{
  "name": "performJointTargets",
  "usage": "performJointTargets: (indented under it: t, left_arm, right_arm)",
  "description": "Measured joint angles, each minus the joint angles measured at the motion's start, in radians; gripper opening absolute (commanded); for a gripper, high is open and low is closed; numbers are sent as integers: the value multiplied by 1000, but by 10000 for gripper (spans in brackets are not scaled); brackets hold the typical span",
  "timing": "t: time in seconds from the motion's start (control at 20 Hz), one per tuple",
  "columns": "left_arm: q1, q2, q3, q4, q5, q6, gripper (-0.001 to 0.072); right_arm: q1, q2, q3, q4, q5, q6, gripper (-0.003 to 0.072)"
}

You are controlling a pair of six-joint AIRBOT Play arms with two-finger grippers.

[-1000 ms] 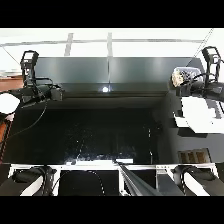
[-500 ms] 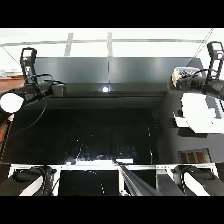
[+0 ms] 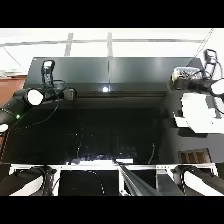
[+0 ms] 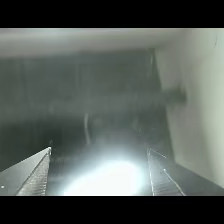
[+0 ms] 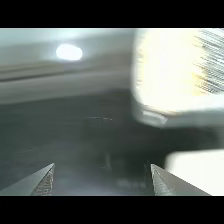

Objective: Fold the box and place the chain.

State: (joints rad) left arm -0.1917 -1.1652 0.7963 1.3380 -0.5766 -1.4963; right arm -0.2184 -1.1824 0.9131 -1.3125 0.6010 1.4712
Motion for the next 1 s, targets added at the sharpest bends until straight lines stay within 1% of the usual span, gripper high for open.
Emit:
performJointTargets:
  t: [0.1,0.25,0.4,0.5,0.6,0.75,0.9,1.0]
  left_arm:
    - [7,-7,1,27,-56,0,714]
    - [18,-12,2,50,-114,-1,714]
    - [23,-14,2,61,-140,-1,714]
    - [24,-14,2,64,-143,-1,714]
    - [25,-14,2,64,-146,-1,714]
    - [25,-14,2,64,-149,-1,714]
    - [25,-14,2,58,-150,-1,714]
    - [25,-14,2,48,-153,-1,714]
  right_arm:
    - [-152,-42,47,-111,48,117,711]
    - [-398,-93,135,-179,158,187,711]
    - [-597,-135,211,-138,258,116,710]
    - [-680,-163,237,-95,305,38,710]
    - [-727,-195,251,-34,348,-71,710]
    - [-754,-243,263,47,397,-214,710]
    - [-761,-276,267,76,444,-327,710]
    - [-756,-288,269,63,463,-384,710]
